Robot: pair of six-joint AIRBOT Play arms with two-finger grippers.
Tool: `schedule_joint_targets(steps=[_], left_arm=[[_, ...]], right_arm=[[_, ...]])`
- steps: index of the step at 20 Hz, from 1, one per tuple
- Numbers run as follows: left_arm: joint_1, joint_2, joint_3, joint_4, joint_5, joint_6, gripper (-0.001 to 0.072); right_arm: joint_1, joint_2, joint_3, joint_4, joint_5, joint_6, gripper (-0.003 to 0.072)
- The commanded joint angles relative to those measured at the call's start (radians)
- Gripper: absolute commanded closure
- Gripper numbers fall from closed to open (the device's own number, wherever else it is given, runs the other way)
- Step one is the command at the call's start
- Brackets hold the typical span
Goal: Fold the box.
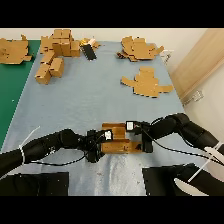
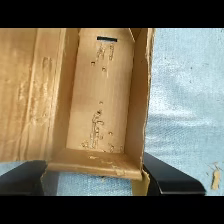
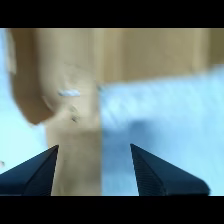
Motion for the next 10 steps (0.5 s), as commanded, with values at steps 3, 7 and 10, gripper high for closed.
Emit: schedule_joint_targets(steps=[3, 7, 10], left_arm=[[0.001, 0.000, 0.001, 0.002, 0.000, 0.002, 0.0183], [0.001, 0.000, 0.001, 0.002, 0.000, 0.002, 0.0183], [0.001, 0.000, 0.001, 0.002, 0.000, 0.002, 0.0183]], right_arm=[[-0.035, 0.141, 0.025, 0.040, -0.258, 0.398, -0.0034], [-0.035, 0.262, 0.025, 0.269, -0.514, 0.512, -0.0033], [-0.034, 0.334, 0.025, 0.381, -0.541, 0.670, -0.0033]])
